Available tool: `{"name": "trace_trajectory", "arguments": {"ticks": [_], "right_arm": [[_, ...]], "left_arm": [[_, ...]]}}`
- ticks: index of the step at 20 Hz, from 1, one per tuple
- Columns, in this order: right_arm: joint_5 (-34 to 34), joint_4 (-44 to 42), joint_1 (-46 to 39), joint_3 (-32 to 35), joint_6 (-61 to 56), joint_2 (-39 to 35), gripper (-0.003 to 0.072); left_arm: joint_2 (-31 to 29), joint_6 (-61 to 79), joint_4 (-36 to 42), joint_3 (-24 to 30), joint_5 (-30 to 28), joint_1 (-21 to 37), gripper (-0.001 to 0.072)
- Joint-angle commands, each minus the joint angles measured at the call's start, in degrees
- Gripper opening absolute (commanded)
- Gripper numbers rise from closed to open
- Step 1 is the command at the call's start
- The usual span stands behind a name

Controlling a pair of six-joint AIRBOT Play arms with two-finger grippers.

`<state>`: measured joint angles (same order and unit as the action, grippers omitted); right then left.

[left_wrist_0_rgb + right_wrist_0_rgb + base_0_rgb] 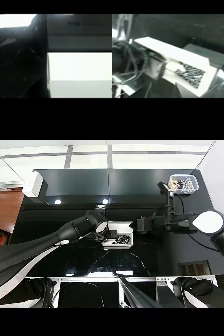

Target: Fold the box and place the chain.

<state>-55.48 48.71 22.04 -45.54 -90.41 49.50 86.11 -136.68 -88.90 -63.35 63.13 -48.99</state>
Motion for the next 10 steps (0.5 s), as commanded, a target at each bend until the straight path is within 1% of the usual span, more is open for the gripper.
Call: {"name": "trace_trajectory", "arguments": {"ticks": [1, 2, 3, 4, 5, 7, 8, 9, 10], "right_arm": [[-3.0, 5.1, -4.4, 0.1, 0.9, -0.1, 0.0347], [-3.6, 5.7, -5.3, 0.1, 0.9, -0.1, 0.0347], [-4.2, 5.8, -5.9, 0.1, 0.9, -0.1, 0.0347], [-4.7, 6.0, -6.0, 0.1, 0.9, -0.1, 0.0347], [-4.9, 6.4, -6.0, 0.1, 0.9, -0.1, 0.0347], [-4.8, 6.5, -6.0, 0.1, 0.9, -0.1, 0.0347], [-4.7, 6.5, -6.0, 0.1, 0.9, -0.1, 0.0347], [-4.7, 6.6, -6.0, 0.1, 0.9, -0.1, 0.0347], [-4.7, 7.2, -6.0, 0.1, 0.9, -0.1, 0.0346]], "left_arm": [[0.0, 0.2, 0.0, 0.0, 0.4, 0.1, 0.003], [0.0, 0.2, 0.1, -0.1, 0.4, 0.0, 0.0041], [-0.2, 0.9, 1.1, -0.5, 1.0, -0.1, 0.0219], [-0.9, 2.9, 1.5, -1.1, 1.3, -0.3, 0.06], [-2.3, 4.3, 0.8, -1.7, 1.6, -0.5, 0.0699], [-7.3, 8.2, -2.6, -2.0, 1.6, -1.0, 0.0699], [-10.8, 10.5, -5.0, -1.7, 2.8, -1.1, 0.0699], [-14.4, 12.6, -7.3, -0.9, 4.2, -1.0, 0.0699], [-18.6, 14.0, -11.0, 1.2, 5.3, -0.7, 0.0699]]}}
